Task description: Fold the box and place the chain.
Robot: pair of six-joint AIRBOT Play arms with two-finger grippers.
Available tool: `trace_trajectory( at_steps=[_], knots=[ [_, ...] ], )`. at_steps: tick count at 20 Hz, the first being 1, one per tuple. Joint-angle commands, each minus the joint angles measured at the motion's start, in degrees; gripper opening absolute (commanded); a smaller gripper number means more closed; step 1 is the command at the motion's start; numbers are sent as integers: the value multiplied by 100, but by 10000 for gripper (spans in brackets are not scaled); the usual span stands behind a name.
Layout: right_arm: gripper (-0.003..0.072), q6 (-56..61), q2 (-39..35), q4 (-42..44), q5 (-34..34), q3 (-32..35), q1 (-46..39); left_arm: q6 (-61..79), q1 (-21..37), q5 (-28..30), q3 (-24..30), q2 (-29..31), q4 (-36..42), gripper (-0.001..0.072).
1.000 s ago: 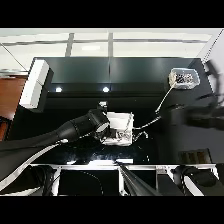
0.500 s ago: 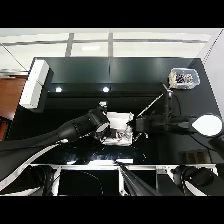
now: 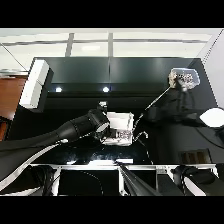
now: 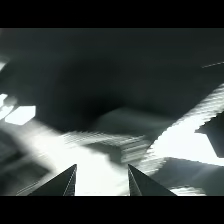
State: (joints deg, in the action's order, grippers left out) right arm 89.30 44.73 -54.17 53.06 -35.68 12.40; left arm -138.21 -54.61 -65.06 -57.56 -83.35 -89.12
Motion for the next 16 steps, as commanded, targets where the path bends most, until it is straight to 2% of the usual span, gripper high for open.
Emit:
trace_trajectory(
  at_steps=[1, 2, 3, 6, 7, 11, 14, 16],
  knots=[
    [375, 1069, 105, -2437, -638, 2, -1209, 2, 7, 4, 2, -4, -2, 34],
    [475, 1322, 254, -2806, -1088, 2, -1473, 2, 7, 4, 2, -4, -2, 34],
    [696, 1360, 503, -2802, -1600, -2, -1727, 2, 7, 4, 2, -4, -9, 33],
    [697, 1379, 1637, -2256, -2907, -258, -1958, 2, 7, -4, 2, -4, -17, 33],
    [697, 1379, 2114, -2022, -3001, -533, -1954, 2, 7, -2, 2, -4, -17, 33],
    [697, 1379, 3958, -1272, -2343, -1998, -1950, 2, 7, 4, 2, -4, -22, 33],
    [696, 1379, 4743, -1182, -1908, -2791, -1950, 2, 7, 2, 2, -4, -22, 33],
    [695, 1377, 4979, -1128, -1860, -3101, -1932, 2, 7, 2, 2, -4, -22, 34]
  ],
)
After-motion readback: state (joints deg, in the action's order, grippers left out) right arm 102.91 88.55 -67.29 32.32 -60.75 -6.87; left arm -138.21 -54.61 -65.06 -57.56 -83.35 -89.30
